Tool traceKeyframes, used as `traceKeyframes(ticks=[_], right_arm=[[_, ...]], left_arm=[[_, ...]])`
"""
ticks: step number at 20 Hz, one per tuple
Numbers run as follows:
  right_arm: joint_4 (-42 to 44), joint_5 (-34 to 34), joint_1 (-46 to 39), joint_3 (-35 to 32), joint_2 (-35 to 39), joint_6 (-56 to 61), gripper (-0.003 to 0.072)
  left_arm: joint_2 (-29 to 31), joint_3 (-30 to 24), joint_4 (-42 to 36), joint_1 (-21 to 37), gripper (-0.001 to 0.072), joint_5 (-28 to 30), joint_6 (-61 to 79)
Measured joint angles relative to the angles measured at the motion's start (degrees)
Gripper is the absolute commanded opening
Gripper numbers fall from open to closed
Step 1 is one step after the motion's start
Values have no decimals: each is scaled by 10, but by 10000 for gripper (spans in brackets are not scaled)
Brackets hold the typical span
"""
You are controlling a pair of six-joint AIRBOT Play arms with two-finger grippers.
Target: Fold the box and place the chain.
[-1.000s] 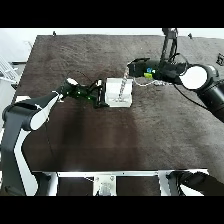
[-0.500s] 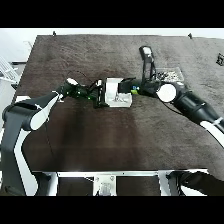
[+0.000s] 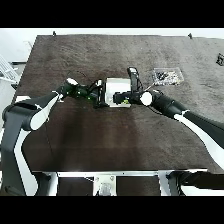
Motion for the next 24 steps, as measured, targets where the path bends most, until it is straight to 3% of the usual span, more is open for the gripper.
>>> traceKeyframes(ticks=[1, 7, 9, 12, 17, 24], right_arm=[[1, -1, -7, 2, 0, 0, 398], [-34, 5, -89, -5, 77, 0, 402], [-47, 9, -135, -18, 102, 0, 552], [-51, 3, -211, -42, 104, 0, 553], [-1, -15, -300, -28, 22, -32, 552], [127, 21, -326, 97, -114, -168, 552]], left_arm=[[0, 0, 0, 0, 419, 0, 0], [0, 0, 0, 0, 419, 0, 0], [0, 0, 0, 0, 419, 0, 0], [0, 0, 0, 0, 419, 0, 0], [0, 0, 0, 0, 419, 0, 0], [0, 0, 0, 0, 419, 0, 0]])
